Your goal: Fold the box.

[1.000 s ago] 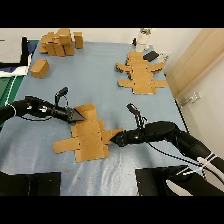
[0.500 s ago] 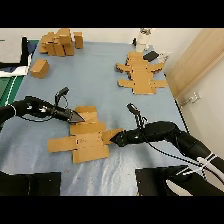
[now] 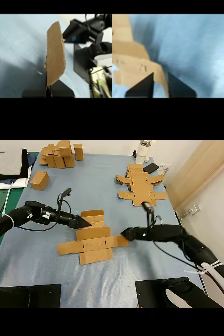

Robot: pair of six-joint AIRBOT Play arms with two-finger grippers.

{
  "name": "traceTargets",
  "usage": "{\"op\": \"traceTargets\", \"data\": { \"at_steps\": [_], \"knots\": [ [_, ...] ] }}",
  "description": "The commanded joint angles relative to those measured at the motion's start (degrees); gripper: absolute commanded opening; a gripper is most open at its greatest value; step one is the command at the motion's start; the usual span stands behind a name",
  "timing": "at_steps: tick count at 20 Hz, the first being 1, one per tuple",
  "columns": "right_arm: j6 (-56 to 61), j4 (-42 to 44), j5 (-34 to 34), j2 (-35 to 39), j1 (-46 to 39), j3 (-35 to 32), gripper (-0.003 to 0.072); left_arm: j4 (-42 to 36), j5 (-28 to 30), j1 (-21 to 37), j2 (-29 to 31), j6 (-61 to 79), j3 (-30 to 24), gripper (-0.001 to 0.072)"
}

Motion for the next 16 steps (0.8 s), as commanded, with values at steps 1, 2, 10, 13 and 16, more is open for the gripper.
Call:
{"op": "traceTargets", "data": {
  "at_steps": [1, 2, 10, 13, 16],
  "knots": [
    [4.0, -5.7, 1.4, 0.0, -4.7, 3.5, 0.0047, -5.1, 6.0, -4.8, 2.9, 9.3, -1.0, 0.0009],
    [4.0, -5.5, 1.8, 0.0, -4.7, 3.5, 0.0015, -6.7, 6.9, -6.1, 2.9, 11.6, -1.4, 0.0009],
    [4.0, -4.7, 4.9, -1.8, -0.3, 3.5, 0.0003, -12.7, 9.7, -14.1, 3.9, 27.7, -6.7, 0.0007],
    [4.2, -4.7, 8.0, -2.9, 1.4, 3.5, 0.0003, -15.4, 10.7, -14.5, 6.6, 34.9, -11.5, 0.0007],
    [4.2, -4.7, 10.1, -4.8, 2.7, 3.5, 0.0003, -17.1, 13.9, -15.1, 8.5, 45.0, -15.6, 0.0011]
  ]
}}
